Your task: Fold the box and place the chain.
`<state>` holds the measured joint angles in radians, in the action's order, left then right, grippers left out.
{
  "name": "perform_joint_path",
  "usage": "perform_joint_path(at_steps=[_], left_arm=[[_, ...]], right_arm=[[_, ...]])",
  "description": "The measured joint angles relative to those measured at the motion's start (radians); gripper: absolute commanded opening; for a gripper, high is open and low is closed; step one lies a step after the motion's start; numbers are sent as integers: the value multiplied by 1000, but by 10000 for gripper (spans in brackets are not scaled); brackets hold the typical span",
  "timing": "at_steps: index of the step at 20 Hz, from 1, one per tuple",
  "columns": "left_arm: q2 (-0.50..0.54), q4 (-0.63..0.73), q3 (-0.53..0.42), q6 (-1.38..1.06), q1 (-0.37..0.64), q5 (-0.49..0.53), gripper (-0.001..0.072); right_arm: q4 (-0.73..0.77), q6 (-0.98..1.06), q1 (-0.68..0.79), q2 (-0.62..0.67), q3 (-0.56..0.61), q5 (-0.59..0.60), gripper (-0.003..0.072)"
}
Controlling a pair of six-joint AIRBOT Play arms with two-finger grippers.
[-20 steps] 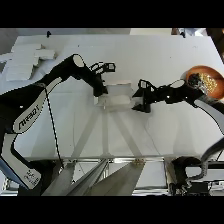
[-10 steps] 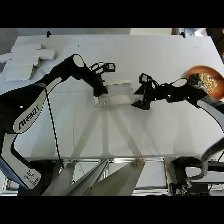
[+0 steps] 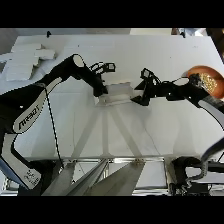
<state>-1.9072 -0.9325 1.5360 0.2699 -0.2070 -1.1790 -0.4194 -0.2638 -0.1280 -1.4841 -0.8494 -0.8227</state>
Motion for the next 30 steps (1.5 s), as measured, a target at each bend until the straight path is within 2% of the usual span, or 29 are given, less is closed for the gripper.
perform_joint_path(at_steps=[10, 16, 24, 30], left_arm=[[0, 0, 0, -1, 0, 0, 16], [0, 0, 0, -1, 0, 0, 16], [0, 0, 0, 0, 0, -1, 16], [0, 0, 0, 0, 0, -2, 16]], right_arm=[[24, -96, 3, -18, -58, 2, 689], [-53, -113, 27, -9, -63, -37, 689], [-119, -207, 80, 103, 78, -98, 689], [-103, -269, 45, 100, 150, -47, 689]])
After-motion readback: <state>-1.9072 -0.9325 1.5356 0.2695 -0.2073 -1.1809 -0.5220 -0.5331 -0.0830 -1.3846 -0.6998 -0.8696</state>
